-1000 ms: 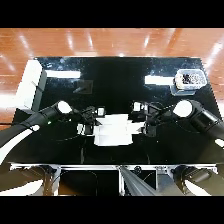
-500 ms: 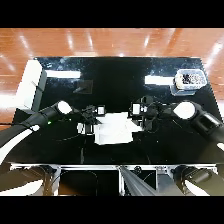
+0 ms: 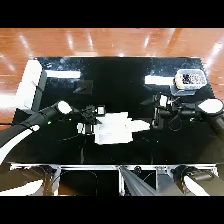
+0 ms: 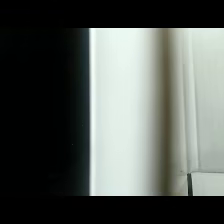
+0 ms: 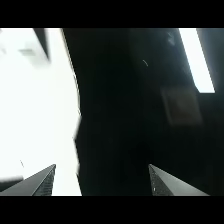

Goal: Fold the box and place the chain.

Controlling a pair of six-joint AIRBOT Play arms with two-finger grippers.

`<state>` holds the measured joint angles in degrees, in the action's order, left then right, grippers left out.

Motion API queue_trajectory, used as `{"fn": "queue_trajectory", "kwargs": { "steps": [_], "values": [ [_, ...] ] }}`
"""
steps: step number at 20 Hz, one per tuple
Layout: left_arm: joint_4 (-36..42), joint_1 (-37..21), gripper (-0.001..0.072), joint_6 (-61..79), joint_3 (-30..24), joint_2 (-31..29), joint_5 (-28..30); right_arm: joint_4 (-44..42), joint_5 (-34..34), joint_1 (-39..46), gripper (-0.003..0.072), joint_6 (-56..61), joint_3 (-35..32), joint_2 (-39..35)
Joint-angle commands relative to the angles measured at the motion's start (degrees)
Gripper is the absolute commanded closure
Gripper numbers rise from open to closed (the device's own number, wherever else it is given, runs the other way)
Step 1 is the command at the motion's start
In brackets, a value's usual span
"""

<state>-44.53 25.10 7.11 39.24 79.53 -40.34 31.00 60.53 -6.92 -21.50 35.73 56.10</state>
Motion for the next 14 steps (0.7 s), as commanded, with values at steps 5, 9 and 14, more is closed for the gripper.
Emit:
{"fn": "queue_trajectory", "kwargs": {
  "steps": [5,9,14],
  "values": [
    [0.0,0.0,0.0687,0.0,0.0,0.0,-0.2,0.2,9.4,-6.3,-0.0026,-12.9,-3.0,4.3],
    [0.0,0.0,0.0687,-0.1,0.0,0.0,-0.2,9.3,1.2,-8.1,-0.0025,-12.9,-6.4,4.3],
    [0.2,0.0,0.0688,-0.1,0.0,0.0,-0.6,7.0,-0.5,-8.0,-0.0025,-15.4,-6.8,4.3]
  ]
}}
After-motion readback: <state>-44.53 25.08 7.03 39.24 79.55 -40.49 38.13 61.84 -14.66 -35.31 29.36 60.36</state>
